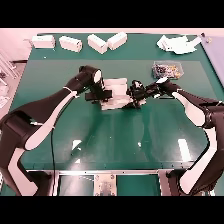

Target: Fold the box and place the chain.

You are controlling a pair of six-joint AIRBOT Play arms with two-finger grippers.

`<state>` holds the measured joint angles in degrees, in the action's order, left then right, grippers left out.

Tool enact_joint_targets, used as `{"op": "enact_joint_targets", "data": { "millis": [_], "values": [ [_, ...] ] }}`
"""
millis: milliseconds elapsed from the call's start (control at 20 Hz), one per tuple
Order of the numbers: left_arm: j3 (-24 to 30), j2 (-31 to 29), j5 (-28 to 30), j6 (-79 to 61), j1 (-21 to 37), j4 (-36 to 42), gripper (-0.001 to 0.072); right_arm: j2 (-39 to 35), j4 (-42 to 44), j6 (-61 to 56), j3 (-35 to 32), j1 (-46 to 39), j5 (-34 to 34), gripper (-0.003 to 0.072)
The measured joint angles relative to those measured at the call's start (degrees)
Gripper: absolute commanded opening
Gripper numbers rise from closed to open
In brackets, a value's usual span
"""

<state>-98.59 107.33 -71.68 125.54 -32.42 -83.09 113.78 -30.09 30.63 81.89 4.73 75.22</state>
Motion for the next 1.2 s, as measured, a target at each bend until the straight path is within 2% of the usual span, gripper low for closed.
{"op": "enact_joint_targets", "data": {
  "millis": [350,750,800,850,950,1000,1050,1200],
  "values": [
    [-6.4,4.5,-5.8,0.5,0.0,-0.1,0.0375,0.0,0.0,0.0,0.0,0.0,0.0,0.0579],
    [-7.9,6.5,-7.7,0.5,-0.5,-0.9,0.0341,0.0,0.0,0.0,0.0,0.0,0.0,0.0579],
    [-7.9,6.7,-7.8,0.5,-0.6,-1.0,0.0164,0.0,0.0,0.0,0.0,0.0,0.0,0.0579],
    [-8.0,6.8,-7.6,0.4,-0.7,-0.9,0.01,0.0,0.0,0.0,0.0,0.0,0.0,0.0579],
    [-8.0,7.0,-7.8,0.2,-1.0,-1.5,0.0098,0.0,-0.1,0.0,0.0,0.1,0.1,0.0579],
    [-8.0,7.0,-7.6,-0.1,-1.0,-1.5,0.0042,0.0,-0.1,0.0,0.0,0.1,0.1,0.0579],
    [-8.1,7.1,-7.6,-0.1,-1.1,-1.6,0.002,0.0,-0.1,0.0,0.0,0.1,0.1,0.0579],
    [-8.1,7.1,-7.0,-1.1,-1.3,-1.8,0.002,0.0,0.0,-0.1,0.0,0.0,0.2,0.0579]
  ]
}}
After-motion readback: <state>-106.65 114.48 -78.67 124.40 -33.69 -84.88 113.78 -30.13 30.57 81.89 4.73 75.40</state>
